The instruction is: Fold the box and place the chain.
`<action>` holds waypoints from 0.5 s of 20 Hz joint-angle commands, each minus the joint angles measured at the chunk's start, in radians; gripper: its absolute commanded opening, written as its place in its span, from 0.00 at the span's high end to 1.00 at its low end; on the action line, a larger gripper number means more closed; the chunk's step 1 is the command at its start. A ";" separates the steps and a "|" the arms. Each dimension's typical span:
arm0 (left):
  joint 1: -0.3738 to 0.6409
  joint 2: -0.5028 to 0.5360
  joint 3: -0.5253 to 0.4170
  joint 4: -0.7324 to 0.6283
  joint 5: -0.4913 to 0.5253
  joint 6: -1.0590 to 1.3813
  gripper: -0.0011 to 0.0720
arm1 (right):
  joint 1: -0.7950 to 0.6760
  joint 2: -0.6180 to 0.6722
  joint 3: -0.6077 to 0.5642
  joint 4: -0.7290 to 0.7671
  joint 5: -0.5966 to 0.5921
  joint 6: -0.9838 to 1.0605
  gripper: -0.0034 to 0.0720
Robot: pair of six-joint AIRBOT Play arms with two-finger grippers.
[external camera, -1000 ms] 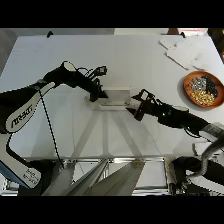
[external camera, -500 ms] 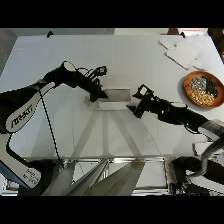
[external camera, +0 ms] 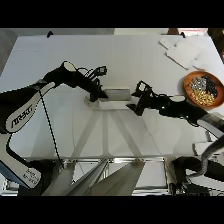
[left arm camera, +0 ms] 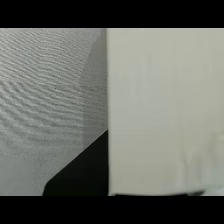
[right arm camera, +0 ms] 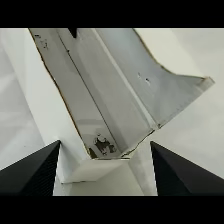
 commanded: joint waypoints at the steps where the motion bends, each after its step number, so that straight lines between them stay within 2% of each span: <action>1: 0.000 0.000 0.000 0.000 0.000 0.001 0.97 | -0.038 -0.066 0.072 -0.090 0.117 0.056 0.13; 6: 0.000 0.000 0.000 0.000 0.000 0.001 0.97 | -0.040 -0.173 0.175 -0.160 0.248 0.085 0.13; 10: 0.000 0.000 0.000 0.000 0.000 0.001 0.97 | -0.039 -0.247 0.197 -0.175 0.283 0.104 0.13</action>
